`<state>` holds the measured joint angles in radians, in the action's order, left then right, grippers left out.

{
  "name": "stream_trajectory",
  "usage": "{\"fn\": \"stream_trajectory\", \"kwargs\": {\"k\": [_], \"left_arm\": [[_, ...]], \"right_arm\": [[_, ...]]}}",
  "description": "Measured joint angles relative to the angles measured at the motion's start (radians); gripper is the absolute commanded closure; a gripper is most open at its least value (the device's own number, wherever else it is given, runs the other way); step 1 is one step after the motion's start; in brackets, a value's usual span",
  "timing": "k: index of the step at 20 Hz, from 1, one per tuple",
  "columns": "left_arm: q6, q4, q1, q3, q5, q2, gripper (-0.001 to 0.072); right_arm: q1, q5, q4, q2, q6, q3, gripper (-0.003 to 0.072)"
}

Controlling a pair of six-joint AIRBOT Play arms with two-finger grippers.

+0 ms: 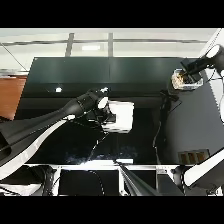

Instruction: Fold the box and place the chain.

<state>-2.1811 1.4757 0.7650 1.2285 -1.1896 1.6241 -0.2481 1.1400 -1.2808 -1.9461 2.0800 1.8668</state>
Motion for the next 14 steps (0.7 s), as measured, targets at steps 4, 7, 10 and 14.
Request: {"fn": "stream_trajectory", "kwargs": {"k": [4,7,10,14], "left_arm": [[0.000,0.000,0.000,0.000,0.000,0.000,0.0683],[0.000,0.000,0.000,0.000,0.000,0.000,0.0683],[0.000,0.000,0.000,0.000,0.000,0.000,0.0683],[0.000,0.000,0.000,0.000,0.000,0.000,0.0683]], "right_arm": [[-0.015,0.047,-0.003,0.101,-0.140,0.070,0.0674],[-0.021,0.082,0.000,0.185,-0.217,0.129,0.0675],[-0.023,0.088,0.021,0.284,-0.282,0.167,0.0675],[-0.023,0.060,0.050,0.419,-0.346,0.182,0.0675]]}}
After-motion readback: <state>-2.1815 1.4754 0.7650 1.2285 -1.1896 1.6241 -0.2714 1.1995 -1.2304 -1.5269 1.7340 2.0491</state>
